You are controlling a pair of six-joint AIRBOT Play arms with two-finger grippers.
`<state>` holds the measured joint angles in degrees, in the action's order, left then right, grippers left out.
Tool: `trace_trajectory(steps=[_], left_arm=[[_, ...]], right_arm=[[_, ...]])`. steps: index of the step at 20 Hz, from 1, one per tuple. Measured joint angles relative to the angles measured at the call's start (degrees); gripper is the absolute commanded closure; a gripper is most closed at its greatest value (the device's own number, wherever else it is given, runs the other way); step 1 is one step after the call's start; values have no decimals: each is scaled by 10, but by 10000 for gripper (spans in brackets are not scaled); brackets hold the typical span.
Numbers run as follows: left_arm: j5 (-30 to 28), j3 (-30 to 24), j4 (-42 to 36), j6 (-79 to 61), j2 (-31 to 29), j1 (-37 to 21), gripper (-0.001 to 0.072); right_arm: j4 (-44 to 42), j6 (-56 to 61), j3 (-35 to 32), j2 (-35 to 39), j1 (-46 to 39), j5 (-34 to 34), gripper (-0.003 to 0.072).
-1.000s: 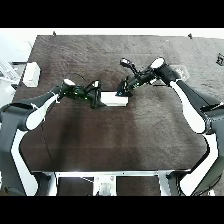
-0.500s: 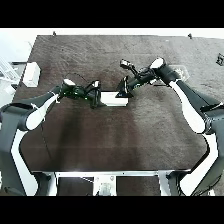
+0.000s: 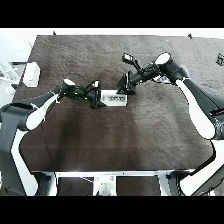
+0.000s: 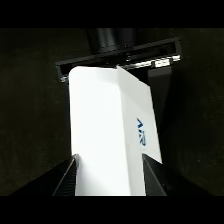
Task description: Fold the box and place the chain.
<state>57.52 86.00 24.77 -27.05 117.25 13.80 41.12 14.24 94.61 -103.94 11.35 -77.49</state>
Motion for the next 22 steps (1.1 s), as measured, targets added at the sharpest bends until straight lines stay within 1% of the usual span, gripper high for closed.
trace_trajectory(steps=[1, 3, 7, 12, 16, 19, 22], left_arm=[[0, 0, 0, 0, 0, 0, 179], [0, 0, 0, 0, 0, 0, 179], [0, 0, 0, 0, 0, 0, 179], [0, 0, 0, 0, 0, 0, 179], [0, 0, 0, 0, 0, 0, 179], [0, 0, 0, 0, 0, 0, 179], [0, 0, 0, 0, 0, 0, 179]], right_arm=[[-1, 0, -12, 3, 0, 9, 238], [-15, -9, -37, 7, 0, 32, 269], [-58, -46, -84, 11, 0, 71, 269], [-84, -89, -112, 12, 0, 103, 269], [-89, -104, -119, 17, 0, 93, 286], [-90, -115, -135, 42, 0, 82, 287], [-90, -129, -160, 65, -1, 88, 287]])
